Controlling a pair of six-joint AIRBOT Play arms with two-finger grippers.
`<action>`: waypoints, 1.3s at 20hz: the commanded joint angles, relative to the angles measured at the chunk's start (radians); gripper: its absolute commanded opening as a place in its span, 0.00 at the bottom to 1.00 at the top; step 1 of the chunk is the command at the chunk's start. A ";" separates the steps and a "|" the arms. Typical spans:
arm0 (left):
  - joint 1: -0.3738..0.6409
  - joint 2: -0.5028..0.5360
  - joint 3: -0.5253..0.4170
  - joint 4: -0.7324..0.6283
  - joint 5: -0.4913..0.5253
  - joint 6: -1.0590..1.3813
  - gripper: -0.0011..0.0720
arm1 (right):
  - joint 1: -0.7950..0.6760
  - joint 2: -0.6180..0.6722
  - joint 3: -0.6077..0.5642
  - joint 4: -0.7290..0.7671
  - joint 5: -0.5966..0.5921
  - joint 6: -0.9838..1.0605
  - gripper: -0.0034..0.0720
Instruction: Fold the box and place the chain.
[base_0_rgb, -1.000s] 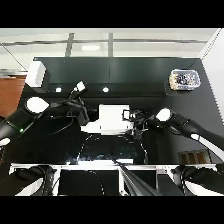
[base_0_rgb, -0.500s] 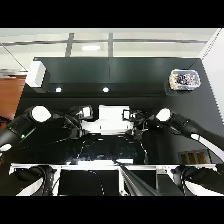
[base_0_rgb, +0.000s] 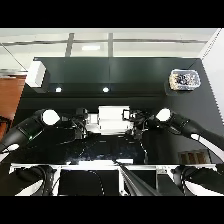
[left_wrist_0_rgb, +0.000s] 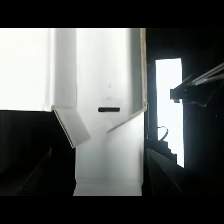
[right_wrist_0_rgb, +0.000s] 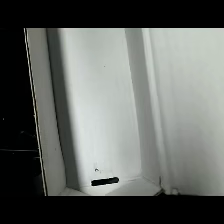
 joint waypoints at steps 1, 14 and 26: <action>-0.006 -0.009 0.000 -0.076 0.041 0.003 0.96 | 0.001 -0.001 0.000 0.000 0.000 0.000 0.05; -0.006 -0.084 0.000 -0.286 0.001 0.047 0.37 | 0.001 -0.001 0.000 0.000 0.000 0.000 0.05; -0.006 -0.164 0.000 -0.425 0.053 0.139 0.21 | 0.001 -0.001 0.000 0.000 0.000 0.000 0.05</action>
